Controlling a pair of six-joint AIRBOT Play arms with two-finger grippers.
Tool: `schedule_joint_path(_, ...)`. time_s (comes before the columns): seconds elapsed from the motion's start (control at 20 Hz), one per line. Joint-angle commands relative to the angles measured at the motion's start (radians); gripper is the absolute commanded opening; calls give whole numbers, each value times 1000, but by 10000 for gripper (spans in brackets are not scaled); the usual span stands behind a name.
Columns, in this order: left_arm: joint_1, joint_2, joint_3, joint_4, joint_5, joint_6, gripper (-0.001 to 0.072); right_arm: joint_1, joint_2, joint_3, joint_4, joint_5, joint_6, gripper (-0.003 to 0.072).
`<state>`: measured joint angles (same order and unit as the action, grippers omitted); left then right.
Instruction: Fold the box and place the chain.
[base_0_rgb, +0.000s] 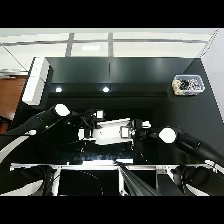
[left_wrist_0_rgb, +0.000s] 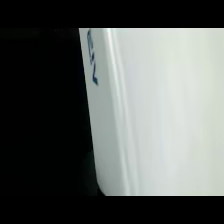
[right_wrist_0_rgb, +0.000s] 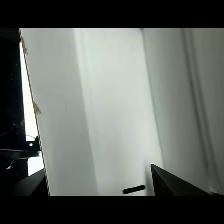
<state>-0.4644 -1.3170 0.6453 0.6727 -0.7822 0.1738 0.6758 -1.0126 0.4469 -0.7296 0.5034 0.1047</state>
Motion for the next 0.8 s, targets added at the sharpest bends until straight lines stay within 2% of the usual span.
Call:
schedule_joint_path(0.0, 0, 0, 1, -1, -8, 1, 33, -29, 64, 2, -39, -22, 67, 701)
schedule_joint_path(0.35, 0, 0, 1, -1, -13, 1, 33, -126, 66, 5, -17, 8, 28, 702)
schedule_joint_path(0.45, 0, 0, 1, -1, -13, 1, 33, -160, 66, 12, 72, 21, -20, 702)
schedule_joint_path(0.6, -1, 5, 1, 0, -12, 2, 33, -197, 27, 26, 232, 105, -209, 702)
schedule_joint_path(0.75, -1, 8, 1, 0, -16, 5, 33, -214, -37, 27, 297, 122, -336, 702)
